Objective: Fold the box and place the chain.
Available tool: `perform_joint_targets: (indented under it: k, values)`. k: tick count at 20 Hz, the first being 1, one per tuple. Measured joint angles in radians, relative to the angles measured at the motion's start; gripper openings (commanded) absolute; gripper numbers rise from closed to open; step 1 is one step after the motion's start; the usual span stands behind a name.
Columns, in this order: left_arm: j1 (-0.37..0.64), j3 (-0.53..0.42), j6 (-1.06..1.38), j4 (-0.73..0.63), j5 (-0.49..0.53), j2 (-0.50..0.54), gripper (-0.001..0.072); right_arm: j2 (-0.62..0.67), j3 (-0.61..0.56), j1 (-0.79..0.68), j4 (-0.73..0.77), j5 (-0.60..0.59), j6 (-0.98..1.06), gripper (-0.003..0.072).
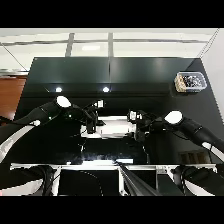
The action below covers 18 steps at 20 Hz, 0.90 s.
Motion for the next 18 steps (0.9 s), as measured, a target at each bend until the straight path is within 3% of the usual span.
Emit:
perform_joint_targets:
  k: [12,13,18]
  values:
    - [0.000,0.000,-0.003,0.000,0.001,0.000,0.0028,-0.084,0.000,0.005,-0.041,0.018,-0.008,0.0681]
    - [0.000,0.000,-0.003,0.000,0.001,0.000,0.0028,-0.087,0.000,0.006,-0.043,0.017,-0.007,0.0613]
    - [0.000,0.000,-0.003,-0.001,0.002,0.000,0.0028,-0.092,0.000,0.009,-0.049,0.014,-0.006,0.0612]
